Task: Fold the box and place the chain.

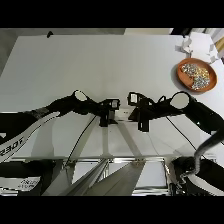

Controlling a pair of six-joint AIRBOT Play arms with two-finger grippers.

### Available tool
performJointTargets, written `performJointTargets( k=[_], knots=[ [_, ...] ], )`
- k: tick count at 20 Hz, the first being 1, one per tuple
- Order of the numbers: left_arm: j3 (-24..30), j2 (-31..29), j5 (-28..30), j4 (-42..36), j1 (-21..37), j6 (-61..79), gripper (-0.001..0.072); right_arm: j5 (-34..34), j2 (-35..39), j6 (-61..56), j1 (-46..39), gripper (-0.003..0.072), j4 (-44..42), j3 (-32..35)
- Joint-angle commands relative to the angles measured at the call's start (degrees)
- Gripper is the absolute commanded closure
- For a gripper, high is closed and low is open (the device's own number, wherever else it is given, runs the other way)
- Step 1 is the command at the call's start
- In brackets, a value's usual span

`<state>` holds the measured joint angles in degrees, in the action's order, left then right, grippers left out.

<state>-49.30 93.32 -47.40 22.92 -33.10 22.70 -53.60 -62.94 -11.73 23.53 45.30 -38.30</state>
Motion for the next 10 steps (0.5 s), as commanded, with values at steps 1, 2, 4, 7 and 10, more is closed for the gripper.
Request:
performJointTargets(
  k=[1,2,4,7,10],
  knots=[
    [0.0,0.0,0.0,0.0,0.0,0.0,0.0678,0.6,-0.1,0.3,-0.1,0.067,-0.5,1.0],
    [0.0,0.0,0.0,0.0,0.0,0.0,0.0678,1.0,-0.1,0.3,-0.1,0.067,-0.5,1.0],
    [0.0,0.0,0.0,0.0,0.0,0.0,0.0678,1.2,0.2,0.3,-0.1,0.067,-1.0,0.9],
    [0.0,0.0,0.0,0.0,0.0,0.0,0.0678,1.2,3.9,3.7,-0.1,0.067,-4.3,-0.1],
    [0.0,0.0,0.0,0.0,0.0,0.0,0.0678,2.7,3.3,4.8,-0.1,0.067,-6.7,-0.1]
  ],
)
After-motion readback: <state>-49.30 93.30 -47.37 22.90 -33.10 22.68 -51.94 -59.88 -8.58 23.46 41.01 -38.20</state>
